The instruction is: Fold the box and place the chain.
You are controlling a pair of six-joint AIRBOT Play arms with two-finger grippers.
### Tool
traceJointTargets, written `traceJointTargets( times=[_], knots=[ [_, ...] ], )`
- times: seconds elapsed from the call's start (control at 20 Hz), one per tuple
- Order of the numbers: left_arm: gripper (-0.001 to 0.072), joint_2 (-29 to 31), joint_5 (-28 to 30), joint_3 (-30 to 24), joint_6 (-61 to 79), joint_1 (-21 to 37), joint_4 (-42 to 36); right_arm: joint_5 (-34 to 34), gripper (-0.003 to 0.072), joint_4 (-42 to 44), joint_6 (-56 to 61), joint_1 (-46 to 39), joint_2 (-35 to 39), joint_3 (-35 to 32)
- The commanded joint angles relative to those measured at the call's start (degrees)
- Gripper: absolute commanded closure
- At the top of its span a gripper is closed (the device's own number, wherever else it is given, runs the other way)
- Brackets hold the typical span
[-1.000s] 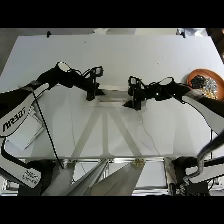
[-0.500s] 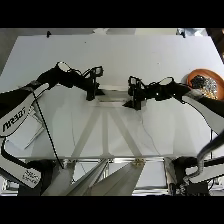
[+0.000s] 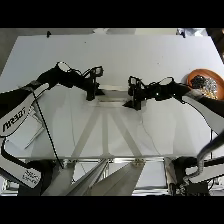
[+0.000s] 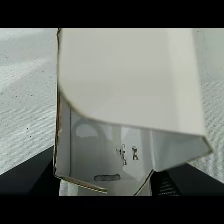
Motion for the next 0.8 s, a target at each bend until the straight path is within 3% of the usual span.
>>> traceJointTargets(
  times=[0.0, 0.55, 0.6, 0.7, 0.75],
  knots=[
    [0.0698, 0.0, -0.7, 0.0, 0.0, 0.0, 0.0, 0.0, 0.0233, 0.0, 0.0, 0.1, 0.0, 0.0],
    [0.068, 0.0, -4.3, 0.0, 0.0, 0.1, -0.4, 0.0, 0.0233, 0.0, 0.0, 0.1, 0.0, 0.0],
    [0.0605, 0.0, -4.3, 0.0, 0.0, 0.2, -0.4, 0.0, 0.0233, 0.0, 0.0, 0.0, 0.0, 0.0],
    [0.0269, 0.0, -4.2, 0.0, 0.0, 0.6, -0.4, 0.0, 0.0233, 0.0, 0.0, 0.0, 0.0, 0.0],
    [0.0144, 0.0, -4.0, 0.0, 0.0, 0.9, -0.5, 0.0, 0.0233, 0.0, 0.0, 0.0, 0.0, 0.0]
  ],
)
